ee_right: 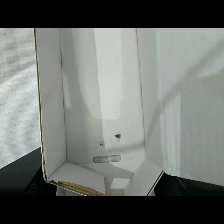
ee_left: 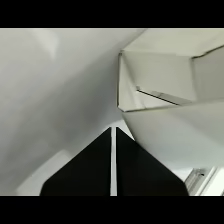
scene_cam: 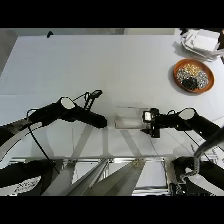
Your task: Fold the box and place the chain.
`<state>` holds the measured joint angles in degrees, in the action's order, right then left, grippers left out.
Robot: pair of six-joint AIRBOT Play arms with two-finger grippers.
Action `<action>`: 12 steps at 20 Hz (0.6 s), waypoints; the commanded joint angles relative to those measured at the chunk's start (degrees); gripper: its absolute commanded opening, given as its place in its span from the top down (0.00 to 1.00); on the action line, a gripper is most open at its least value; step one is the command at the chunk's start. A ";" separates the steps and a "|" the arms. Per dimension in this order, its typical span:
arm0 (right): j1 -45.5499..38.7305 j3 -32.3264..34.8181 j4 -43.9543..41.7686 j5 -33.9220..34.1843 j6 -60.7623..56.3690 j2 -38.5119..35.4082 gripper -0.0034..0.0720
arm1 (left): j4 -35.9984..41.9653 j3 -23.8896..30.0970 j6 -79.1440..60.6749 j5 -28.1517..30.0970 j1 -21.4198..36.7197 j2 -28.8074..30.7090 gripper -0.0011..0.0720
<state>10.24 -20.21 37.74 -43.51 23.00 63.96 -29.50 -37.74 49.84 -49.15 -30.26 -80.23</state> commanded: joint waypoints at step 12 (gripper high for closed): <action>0.04 0.00 -0.02 -0.02 -0.02 -0.04 0.47 | 4.20 -0.02 -5.07 0.13 -1.92 3.76 0.69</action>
